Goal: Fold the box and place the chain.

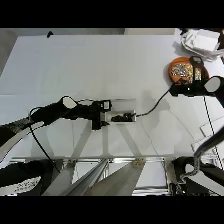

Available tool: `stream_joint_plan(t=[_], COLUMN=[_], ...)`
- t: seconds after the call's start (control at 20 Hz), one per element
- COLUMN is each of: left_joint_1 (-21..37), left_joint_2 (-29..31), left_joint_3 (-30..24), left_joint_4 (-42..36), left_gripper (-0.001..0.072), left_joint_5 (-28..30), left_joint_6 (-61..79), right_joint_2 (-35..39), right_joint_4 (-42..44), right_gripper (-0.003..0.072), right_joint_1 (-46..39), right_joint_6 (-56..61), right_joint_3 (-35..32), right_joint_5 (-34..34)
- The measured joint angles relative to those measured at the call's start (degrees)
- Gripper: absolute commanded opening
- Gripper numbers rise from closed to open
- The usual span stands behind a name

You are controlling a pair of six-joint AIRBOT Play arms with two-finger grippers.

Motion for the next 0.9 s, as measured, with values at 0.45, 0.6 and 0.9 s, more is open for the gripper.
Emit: stream_joint_plan(t=[0.45, 0.6, 0.9], left_joint_1=[0.0, 0.0, 0.0], left_joint_2=[0.0, 0.0, 0.0], left_joint_3=[0.0, 0.0, 0.0], left_joint_4=[0.0, 0.0, 0.02], left_gripper=[0.0132, 0.0132, 0.0132], left_joint_5=[0.02, 0.0, 0.0], left_joint_6=[0.0, 0.0, 0.0], right_joint_2=[-9.55, -11.04, -14.25], right_joint_4=[-4.33, -4.85, -5.11], right_gripper=[0.0443, 0.0427, 0.0076], right_joint_1=[-0.52, -0.52, -0.48], right_joint_6=[10.67, 11.52, 13.35], right_joint_3=[0.02, 0.02, 0.04], right_joint_5=[-13.44, -17.14, -21.2])
